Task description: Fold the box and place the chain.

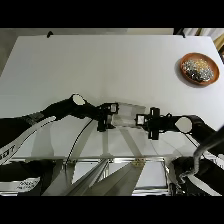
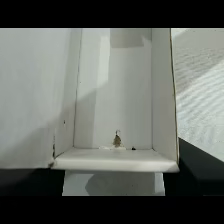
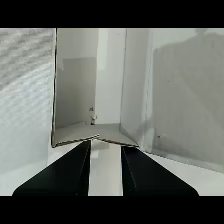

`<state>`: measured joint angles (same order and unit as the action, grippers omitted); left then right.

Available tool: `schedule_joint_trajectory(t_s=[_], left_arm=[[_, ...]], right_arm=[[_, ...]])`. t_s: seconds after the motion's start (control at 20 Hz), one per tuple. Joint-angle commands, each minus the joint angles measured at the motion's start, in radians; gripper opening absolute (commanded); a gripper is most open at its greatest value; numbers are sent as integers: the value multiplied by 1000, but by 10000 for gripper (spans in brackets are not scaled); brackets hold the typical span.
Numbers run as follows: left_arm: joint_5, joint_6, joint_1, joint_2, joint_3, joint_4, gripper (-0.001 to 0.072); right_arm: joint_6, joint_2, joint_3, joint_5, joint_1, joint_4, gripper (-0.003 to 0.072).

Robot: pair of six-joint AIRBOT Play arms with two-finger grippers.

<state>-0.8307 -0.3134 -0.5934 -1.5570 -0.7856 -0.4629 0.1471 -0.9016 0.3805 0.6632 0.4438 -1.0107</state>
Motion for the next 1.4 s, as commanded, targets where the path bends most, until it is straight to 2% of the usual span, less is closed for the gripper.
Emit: schedule_joint_trajectory(t_s=[0.0, 0.65, 0.7, 0.8, 0.85, 1.1, 1.15, 1.2, 1.25, 1.3, 1.35], left_arm=[[3, 0, -1, 0, 0, 2, 273], [4, 0, -1, 0, 0, 2, 273], [4, 0, -1, 0, 0, 2, 273], [3, 0, -1, 0, 0, 2, 273], [3, 0, -1, 0, 0, 2, 273], [3, 0, -1, 0, 0, 2, 273], [4, 0, -1, 0, 0, 2, 273], [3, 0, -1, 0, 0, 2, 273], [4, 0, -1, 0, 0, 2, 273], [3, 0, -1, 0, 0, 2, 273], [3, 0, -1, 0, 0, 2, 273]], right_arm=[[-22, 0, 1, -31, 6, 27, 179], [-26, -11, 1, -57, 6, 74, 183], [-26, -11, 1, -58, 6, 77, 222], [-26, -11, 1, -59, 6, 77, 385], [-26, -11, 1, -59, 6, 77, 417], [-26, -11, 0, -58, 6, 77, 413], [-25, -11, 1, -58, 6, 77, 386], [-14, -11, 1, -53, 6, 74, 280], [-2, -11, 1, -36, 6, 74, 94], [19, -9, 1, -16, 6, 71, 15], [53, -3, 1, 3, 3, 62, 15]])
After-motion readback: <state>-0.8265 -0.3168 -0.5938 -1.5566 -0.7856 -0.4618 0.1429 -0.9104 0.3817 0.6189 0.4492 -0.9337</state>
